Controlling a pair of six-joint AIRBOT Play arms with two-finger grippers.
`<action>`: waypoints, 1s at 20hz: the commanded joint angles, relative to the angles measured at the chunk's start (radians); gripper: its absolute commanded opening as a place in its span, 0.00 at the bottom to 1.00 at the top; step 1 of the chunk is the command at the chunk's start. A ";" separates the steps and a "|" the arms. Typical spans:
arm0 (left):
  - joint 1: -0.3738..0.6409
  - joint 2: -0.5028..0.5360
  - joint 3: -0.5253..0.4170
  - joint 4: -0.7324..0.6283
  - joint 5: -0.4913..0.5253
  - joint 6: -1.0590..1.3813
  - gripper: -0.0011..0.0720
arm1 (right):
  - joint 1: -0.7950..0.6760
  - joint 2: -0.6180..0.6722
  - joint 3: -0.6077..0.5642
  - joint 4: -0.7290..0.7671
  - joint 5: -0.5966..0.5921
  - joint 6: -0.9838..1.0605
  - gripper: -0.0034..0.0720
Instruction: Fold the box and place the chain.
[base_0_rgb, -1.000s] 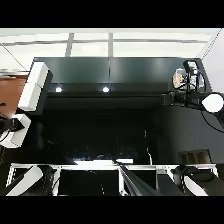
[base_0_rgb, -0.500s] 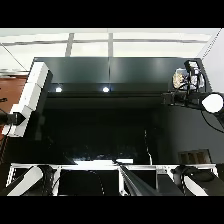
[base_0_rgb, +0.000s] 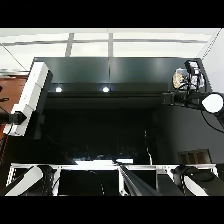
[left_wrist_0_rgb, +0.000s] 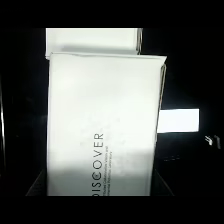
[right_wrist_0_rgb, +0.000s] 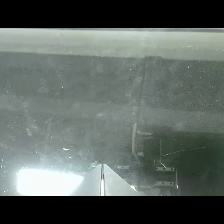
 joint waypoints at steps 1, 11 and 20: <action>0.000 -0.003 -0.001 0.000 0.016 0.000 0.50 | 0.000 -0.003 0.000 0.000 0.000 0.000 0.06; -0.024 0.016 0.013 -0.035 0.054 -0.019 1.00 | 0.000 -0.004 0.004 -0.020 0.002 -0.001 0.06; -0.342 0.183 0.143 -0.475 -0.082 -0.119 0.05 | 0.019 0.013 0.171 -0.007 0.074 -0.245 0.06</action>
